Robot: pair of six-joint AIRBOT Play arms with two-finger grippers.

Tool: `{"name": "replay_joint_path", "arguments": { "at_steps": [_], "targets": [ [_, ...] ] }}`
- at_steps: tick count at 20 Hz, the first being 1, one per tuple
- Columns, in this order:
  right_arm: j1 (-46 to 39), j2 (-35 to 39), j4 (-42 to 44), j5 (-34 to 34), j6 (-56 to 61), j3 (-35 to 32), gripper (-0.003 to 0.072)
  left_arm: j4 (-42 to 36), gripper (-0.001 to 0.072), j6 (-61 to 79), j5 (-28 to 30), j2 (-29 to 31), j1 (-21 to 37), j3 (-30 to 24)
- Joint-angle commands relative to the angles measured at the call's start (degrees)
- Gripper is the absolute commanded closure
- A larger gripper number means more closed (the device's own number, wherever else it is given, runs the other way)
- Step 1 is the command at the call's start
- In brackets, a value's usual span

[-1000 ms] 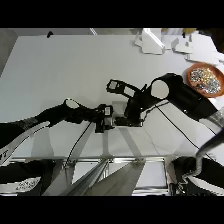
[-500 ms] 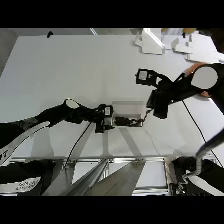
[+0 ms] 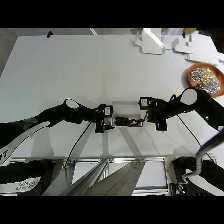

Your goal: Fold the box and place the chain.

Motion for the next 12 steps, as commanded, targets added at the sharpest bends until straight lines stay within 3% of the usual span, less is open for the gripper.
{"name": "replay_joint_path", "arguments": {
  "at_steps": [1, 12],
  "targets": [
    [-0.1, -1.9, 5.7, -3.4, -7.1, -2.0, 0.0567, 0.0, 0.0456, 0.0, 0.0, 0.0, 0.0, 0.0],
    [-0.1, -4.7, 5.8, -4.5, -8.6, -2.1, 0.0587, 0.0, 0.0456, 0.0, 0.0, 0.0, 0.0, 0.0]
  ]
}}
